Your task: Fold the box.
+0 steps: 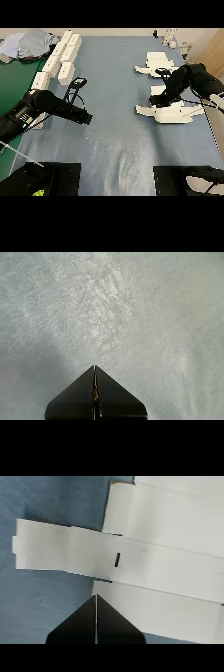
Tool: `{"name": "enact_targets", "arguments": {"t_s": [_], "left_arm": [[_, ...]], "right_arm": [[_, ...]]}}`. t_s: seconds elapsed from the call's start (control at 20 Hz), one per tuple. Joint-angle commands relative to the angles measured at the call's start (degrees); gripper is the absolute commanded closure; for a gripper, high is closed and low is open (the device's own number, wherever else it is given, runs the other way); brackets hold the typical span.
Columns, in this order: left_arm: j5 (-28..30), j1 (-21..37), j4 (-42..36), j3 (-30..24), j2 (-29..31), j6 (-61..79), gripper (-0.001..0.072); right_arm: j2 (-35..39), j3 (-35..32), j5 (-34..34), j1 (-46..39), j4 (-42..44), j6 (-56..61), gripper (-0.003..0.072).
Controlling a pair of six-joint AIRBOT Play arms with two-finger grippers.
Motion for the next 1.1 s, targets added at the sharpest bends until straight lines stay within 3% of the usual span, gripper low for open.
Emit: {"name": "enact_targets", "arguments": {"t_s": [0.0,0.2,0.35,0.4,0.45,0.6,0.7,0.85,1.05], "left_arm": [[0.90,-0.02,0.02,-0.02,0.04,0.02,0.0697],[1.99,-0.02,-1.27,-0.02,0.02,-0.11,0.0697],[2.86,0.00,-2.38,-0.02,-0.09,-0.17,0.0697],[3.04,0.00,-2.58,-0.02,-0.15,-0.31,0.0697],[3.21,0.00,-2.58,-0.02,-0.22,-1.09,0.0697],[3.28,0.02,-3.19,-0.02,-0.22,-5.77,0.0696],[3.28,0.07,-3.91,-0.02,-0.22,-8.15,0.0696],[3.28,0.11,-6.32,0.00,-0.22,-9.57,0.0696],[3.37,0.11,-10.43,0.00,-0.22,-9.57,0.0696]], "right_arm": [[-0.04,1.33,0.31,-0.39,1.62,6.03,0.0682],[-0.42,12.70,-8.57,-9.42,-21.42,12.44,0.0682],[-3.78,19.74,-10.69,-24.09,-25.38,11.04,0.0674],[-5.51,20.79,-10.62,-29.18,-22.73,10.38,0.0528],[-7.58,21.20,-9.92,-34.51,-17.79,9.20,0.0314],[-14.64,21.20,-9.44,-47.32,3.15,-4.87,0.0296],[-20.26,21.38,-14.38,-53.09,15.91,-16.31,0.0296],[-28.33,24.76,-22.93,-57.31,20.39,-19.08,0.0296],[-32.94,26.32,-24.92,-58.53,26.84,-23.87,0.0296]]}}
